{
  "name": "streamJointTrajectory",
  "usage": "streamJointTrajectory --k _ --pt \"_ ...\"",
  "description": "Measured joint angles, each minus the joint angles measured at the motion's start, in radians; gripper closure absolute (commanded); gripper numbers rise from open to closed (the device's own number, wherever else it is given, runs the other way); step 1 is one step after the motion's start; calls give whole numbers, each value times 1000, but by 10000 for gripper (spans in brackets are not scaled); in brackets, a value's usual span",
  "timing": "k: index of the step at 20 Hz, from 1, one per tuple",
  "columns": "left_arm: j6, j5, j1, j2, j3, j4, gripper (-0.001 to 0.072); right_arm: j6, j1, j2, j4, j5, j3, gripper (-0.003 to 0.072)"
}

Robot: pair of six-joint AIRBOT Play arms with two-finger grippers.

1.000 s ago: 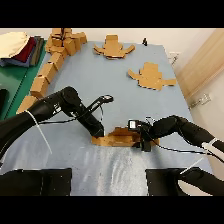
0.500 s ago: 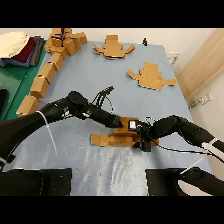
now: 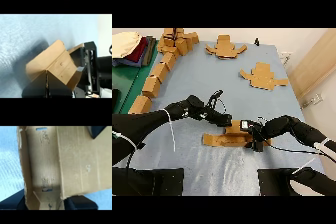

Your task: Fold the box.

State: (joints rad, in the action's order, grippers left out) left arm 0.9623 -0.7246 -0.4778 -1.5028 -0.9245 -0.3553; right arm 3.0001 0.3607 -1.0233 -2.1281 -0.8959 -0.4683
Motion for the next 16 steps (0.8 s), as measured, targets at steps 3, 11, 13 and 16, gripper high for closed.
streamJointTrajectory --k 3,11,13,16 --pt "8 9 0 -13 -2 -11 696 0 0 0 0 0 0 173" --pt "-22 -26 39 1 -2 -10 696 1 0 0 1 0 0 173" --pt "-53 -77 79 43 2 -21 697 1 0 0 1 0 0 173" --pt "-80 -140 151 153 29 -84 697 2 0 0 2 0 0 173"
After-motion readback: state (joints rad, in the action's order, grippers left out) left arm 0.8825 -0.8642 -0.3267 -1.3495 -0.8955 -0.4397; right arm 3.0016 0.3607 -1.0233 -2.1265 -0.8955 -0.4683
